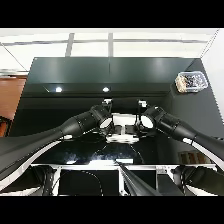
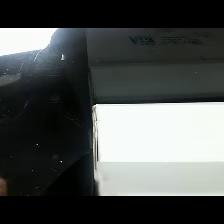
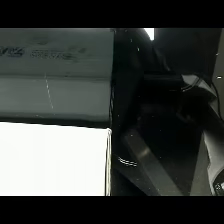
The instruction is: Fold the box and place the chain.
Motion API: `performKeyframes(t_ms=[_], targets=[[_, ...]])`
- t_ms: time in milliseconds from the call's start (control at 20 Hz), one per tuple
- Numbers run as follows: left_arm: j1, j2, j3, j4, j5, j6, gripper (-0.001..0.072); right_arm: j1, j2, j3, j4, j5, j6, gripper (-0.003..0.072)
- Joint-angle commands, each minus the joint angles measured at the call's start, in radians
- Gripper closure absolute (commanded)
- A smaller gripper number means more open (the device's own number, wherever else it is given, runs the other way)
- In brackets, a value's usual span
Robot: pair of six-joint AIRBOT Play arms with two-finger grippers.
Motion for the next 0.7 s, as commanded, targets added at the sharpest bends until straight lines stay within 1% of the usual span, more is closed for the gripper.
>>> performKeyframes(t_ms=[0, 50, 100, 150, 300, 400, 550, 600, 650], targets=[[0.000, 0.000, 0.000, 0.002, 0.000, 0.002, 0.0683, -0.001, 0.000, 0.004, -0.001, 0.002, -0.008, 0.0673], [0.000, 0.000, 0.000, 0.002, 0.001, 0.002, 0.0684, -0.001, 0.000, 0.004, -0.001, 0.002, -0.008, 0.0668], [0.000, 0.000, 0.000, 0.002, 0.000, 0.002, 0.0684, -0.003, 0.000, 0.004, 0.000, 0.002, -0.008, 0.0533], [0.000, 0.000, 0.000, 0.002, 0.000, 0.002, 0.0684, -0.006, 0.001, 0.004, 0.000, 0.005, -0.008, 0.0370], [0.000, 0.000, 0.000, 0.002, 0.000, 0.002, 0.0684, -0.016, 0.035, 0.004, -0.004, 0.041, -0.068, 0.0359], [0.000, 0.000, 0.000, 0.002, 0.000, 0.002, 0.0684, -0.018, 0.114, 0.004, -0.006, 0.068, -0.139, 0.0359], [0.000, 0.000, 0.000, 0.002, 0.000, 0.002, 0.0684, -0.026, 0.317, 0.004, -0.055, 0.095, -0.167, 0.0359], [0.000, 0.000, 0.000, 0.002, 0.000, 0.002, 0.0684, -0.042, 0.399, 0.004, -0.101, 0.103, -0.166, 0.0360], [0.000, 0.000, 0.000, 0.002, -0.001, 0.002, 0.0684, -0.069, 0.476, 0.003, -0.184, 0.115, -0.166, 0.0359]])
